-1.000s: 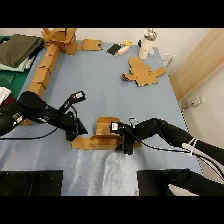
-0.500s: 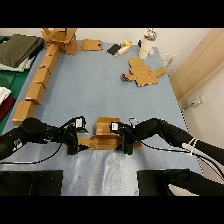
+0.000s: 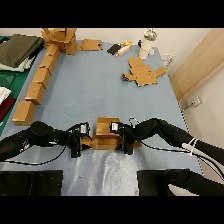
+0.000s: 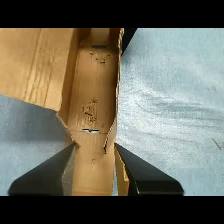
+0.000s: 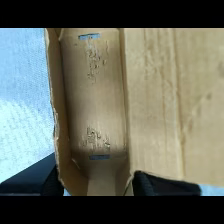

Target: Fold the box.

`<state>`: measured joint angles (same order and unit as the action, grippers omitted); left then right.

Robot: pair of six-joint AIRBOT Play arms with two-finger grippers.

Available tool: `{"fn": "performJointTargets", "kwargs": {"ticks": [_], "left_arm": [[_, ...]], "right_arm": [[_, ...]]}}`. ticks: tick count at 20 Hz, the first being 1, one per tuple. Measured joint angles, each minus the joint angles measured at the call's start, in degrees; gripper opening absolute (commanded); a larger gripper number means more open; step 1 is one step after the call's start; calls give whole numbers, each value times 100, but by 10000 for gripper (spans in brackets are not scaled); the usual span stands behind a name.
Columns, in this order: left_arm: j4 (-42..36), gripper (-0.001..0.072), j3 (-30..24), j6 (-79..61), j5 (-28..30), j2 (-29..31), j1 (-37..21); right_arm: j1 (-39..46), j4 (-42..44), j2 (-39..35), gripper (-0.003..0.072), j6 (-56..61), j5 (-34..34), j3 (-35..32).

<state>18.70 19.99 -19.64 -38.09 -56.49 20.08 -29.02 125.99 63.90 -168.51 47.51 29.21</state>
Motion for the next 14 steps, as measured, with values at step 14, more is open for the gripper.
{"fn": "performJointTargets", "kwargs": {"ticks": [14], "left_arm": [[-968, 106, 66, -901, 275, -367, 343]], "right_arm": [[0, -2, 0, 487, 0, 0, 0]]}}
